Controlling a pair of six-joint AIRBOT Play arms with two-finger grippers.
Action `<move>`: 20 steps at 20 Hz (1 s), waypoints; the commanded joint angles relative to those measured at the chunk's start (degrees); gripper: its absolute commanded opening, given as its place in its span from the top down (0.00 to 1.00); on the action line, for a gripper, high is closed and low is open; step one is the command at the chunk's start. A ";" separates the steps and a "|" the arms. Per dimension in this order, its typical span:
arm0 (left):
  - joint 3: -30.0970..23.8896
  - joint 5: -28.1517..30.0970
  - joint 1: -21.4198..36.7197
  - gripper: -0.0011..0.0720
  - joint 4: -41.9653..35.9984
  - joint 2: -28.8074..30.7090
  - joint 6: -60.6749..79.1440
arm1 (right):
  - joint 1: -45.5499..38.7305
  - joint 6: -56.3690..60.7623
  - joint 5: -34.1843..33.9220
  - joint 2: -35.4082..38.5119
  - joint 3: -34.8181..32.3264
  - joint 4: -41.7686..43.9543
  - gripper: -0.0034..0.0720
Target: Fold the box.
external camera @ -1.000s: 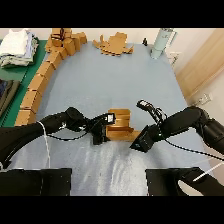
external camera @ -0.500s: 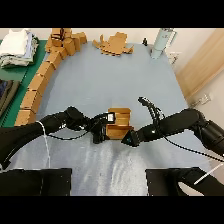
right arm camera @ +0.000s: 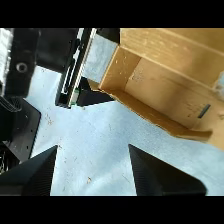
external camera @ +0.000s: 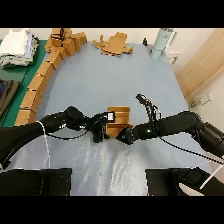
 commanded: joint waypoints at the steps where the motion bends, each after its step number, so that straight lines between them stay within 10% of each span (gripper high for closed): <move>1: 0.04 1.84 0.07 0.38 0.04 0.00 -0.09 | 0.24 0.07 0.70 0.07 0.07 -0.09 0.02; 4: 0.04 1.64 -0.04 0.16 0.02 0.00 -0.20 | 0.22 0.07 0.70 0.07 0.07 -0.11 0.02; 20: 0.04 -0.31 -0.04 0.03 0.02 -0.31 -0.26 | 0.22 0.07 0.70 0.07 0.07 -0.11 0.02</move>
